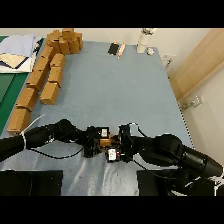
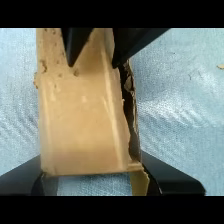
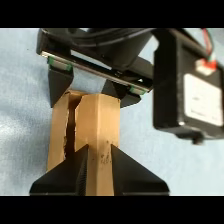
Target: Fold the box.
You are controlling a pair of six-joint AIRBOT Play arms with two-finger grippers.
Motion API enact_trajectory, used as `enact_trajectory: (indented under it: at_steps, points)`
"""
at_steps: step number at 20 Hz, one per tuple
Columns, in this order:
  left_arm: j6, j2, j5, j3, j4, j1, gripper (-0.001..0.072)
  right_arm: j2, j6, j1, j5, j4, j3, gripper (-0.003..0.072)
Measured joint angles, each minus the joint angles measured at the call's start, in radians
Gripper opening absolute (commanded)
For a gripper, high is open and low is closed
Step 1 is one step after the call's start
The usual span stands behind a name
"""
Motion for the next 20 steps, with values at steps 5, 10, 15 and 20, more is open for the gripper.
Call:
enact_trajectory:
  at_steps: [5, 10, 15, 20]
  points:
    - [-0.001, 0.0, 0.0, 0.0, 0.0, 0.0, 0.041, -0.032, 0.0, 0.0, -0.005, 0.034, 0.001, 0.021]
    - [0.0, 0.0, 0.0, 0.0, 0.0, 0.0, 0.041, -0.043, 0.0, 0.003, -0.044, 0.103, 0.001, 0.021]
    - [0.0, 0.0, 0.0, 0.0, 0.0, 0.0, 0.041, -0.052, 0.0, 0.02, -0.074, 0.137, 0.002, 0.0236]
    - [0.0, 0.0, 0.0, 0.0, 0.0, 0.0, 0.041, 0.057, 0.235, 0.021, -0.192, 0.14, 0.046, 0.0003]
